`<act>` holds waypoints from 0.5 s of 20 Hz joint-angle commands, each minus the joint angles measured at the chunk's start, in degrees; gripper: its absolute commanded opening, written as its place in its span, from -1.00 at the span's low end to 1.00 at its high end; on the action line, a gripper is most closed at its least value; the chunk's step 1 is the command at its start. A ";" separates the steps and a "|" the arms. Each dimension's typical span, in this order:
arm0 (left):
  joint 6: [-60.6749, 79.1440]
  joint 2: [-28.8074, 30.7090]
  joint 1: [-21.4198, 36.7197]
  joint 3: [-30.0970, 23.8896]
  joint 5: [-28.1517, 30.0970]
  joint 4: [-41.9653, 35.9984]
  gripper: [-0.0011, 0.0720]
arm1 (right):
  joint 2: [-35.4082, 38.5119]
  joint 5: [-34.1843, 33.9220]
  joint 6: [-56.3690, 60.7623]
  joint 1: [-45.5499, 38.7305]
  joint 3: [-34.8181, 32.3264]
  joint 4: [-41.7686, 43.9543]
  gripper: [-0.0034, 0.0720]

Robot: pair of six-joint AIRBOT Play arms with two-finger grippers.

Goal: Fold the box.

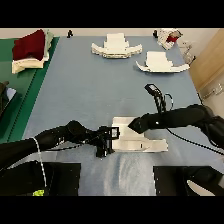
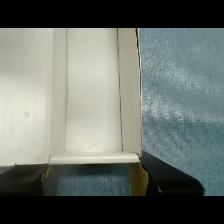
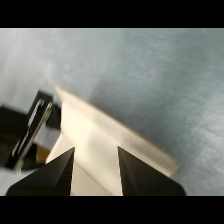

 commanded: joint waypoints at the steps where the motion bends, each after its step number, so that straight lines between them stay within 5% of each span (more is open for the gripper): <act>1: -0.02 0.00 0.04 0.04 0.02 -0.02 0.24 | 8.39 -16.13 -14.47 0.02 0.76 -5.18 0.20; 5: -0.02 0.00 0.04 0.04 0.04 -0.02 0.24 | 11.56 -19.87 -20.26 0.02 -3.80 -16.96 0.67; 10: -0.02 0.00 0.04 0.04 0.02 -0.02 0.24 | 10.29 -13.49 -35.39 0.02 -10.21 -23.65 0.67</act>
